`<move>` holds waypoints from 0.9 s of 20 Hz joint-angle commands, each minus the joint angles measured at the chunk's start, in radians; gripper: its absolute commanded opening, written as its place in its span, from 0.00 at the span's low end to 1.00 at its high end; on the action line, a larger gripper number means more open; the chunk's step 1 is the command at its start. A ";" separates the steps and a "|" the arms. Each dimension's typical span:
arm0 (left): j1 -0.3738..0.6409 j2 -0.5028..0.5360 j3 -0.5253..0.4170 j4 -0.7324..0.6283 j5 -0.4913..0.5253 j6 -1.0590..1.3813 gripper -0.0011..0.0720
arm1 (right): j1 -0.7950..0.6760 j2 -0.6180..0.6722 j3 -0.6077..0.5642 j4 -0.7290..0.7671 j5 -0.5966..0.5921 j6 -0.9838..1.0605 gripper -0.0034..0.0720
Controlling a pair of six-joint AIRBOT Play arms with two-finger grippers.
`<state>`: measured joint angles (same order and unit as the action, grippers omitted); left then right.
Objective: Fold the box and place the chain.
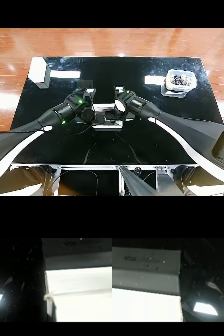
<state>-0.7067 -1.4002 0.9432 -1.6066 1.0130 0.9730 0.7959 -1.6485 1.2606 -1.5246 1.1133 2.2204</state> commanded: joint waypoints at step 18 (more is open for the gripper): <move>0.000 0.000 0.001 -0.003 0.003 -0.002 0.04 | -0.011 0.004 0.000 -0.073 0.023 0.050 0.35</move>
